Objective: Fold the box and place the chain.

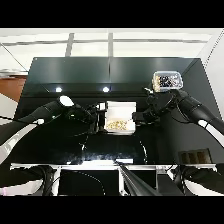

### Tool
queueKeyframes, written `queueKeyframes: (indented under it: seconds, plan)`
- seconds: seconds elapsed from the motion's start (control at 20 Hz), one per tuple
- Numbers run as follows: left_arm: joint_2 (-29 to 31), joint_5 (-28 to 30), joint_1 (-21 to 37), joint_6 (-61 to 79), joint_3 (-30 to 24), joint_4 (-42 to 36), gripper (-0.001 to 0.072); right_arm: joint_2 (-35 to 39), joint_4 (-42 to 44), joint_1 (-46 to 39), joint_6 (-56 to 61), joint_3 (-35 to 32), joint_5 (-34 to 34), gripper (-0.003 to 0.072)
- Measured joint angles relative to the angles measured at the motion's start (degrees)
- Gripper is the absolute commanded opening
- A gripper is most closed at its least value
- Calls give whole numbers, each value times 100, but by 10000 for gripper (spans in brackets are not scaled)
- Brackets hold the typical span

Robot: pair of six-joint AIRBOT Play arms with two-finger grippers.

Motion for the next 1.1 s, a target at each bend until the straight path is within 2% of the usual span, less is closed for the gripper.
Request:
queueKeyframes:
  seconds: [0.05,0.15,0.2,0.5,0.7,0.75,0.8,0.95,1.1]
  plan:
    - [0,7,0,0,0,-2,551,0,2,0,0,0,2,17]
    - [2,31,0,2,0,2,424,0,0,0,0,0,2,17]
    - [2,37,4,2,0,11,338,0,0,0,0,0,2,17]
    - [13,50,140,4,0,94,339,50,28,-83,-103,13,-57,18]
    - [81,39,236,-2,0,144,311,514,-105,-535,-302,31,-251,22]
    - [107,28,245,-15,0,153,277,693,-109,-675,-428,55,-229,263]
    - [131,22,256,-13,0,155,275,852,-109,-791,-577,101,-170,686]
    - [173,-20,267,-11,0,157,273,1108,-114,-979,-949,341,125,701]
    - [192,-31,267,-9,-2,157,273,1049,-107,-1047,-1364,793,608,700]
